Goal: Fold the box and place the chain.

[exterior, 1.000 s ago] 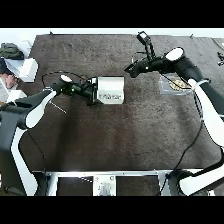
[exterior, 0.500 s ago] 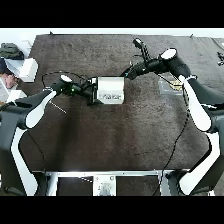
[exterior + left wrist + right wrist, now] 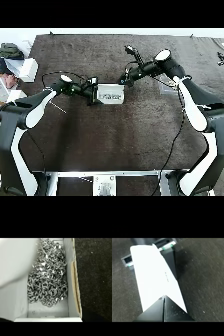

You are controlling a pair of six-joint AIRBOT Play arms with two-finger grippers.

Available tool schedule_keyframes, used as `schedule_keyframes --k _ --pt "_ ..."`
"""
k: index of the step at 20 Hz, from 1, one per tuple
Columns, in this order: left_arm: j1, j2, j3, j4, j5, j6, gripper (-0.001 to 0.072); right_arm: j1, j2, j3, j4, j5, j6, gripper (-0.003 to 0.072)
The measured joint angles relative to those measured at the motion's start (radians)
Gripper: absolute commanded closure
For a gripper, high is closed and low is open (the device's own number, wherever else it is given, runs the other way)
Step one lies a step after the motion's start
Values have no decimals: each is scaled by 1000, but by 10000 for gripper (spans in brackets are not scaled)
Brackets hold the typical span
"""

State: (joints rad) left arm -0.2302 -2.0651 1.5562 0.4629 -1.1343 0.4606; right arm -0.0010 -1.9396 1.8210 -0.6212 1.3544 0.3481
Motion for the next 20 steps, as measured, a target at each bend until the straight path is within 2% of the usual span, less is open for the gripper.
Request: schedule_keyframes --k 9,10,11,12,13,20 --pt "0 0 0 0 0 0 377 21 5 -16 -1 23 -135 651" --pt "0 0 0 0 0 0 377 22 5 -23 -2 22 -146 596" --pt "0 0 0 0 0 0 377 23 5 -30 -4 21 -158 370" --pt "0 0 0 0 0 0 376 23 5 -38 -5 19 -167 352" --pt "0 0 0 0 0 0 377 24 5 -45 -8 16 -178 410" --pt "0 0 0 0 0 0 377 32 5 -63 -31 -10 -243 409"
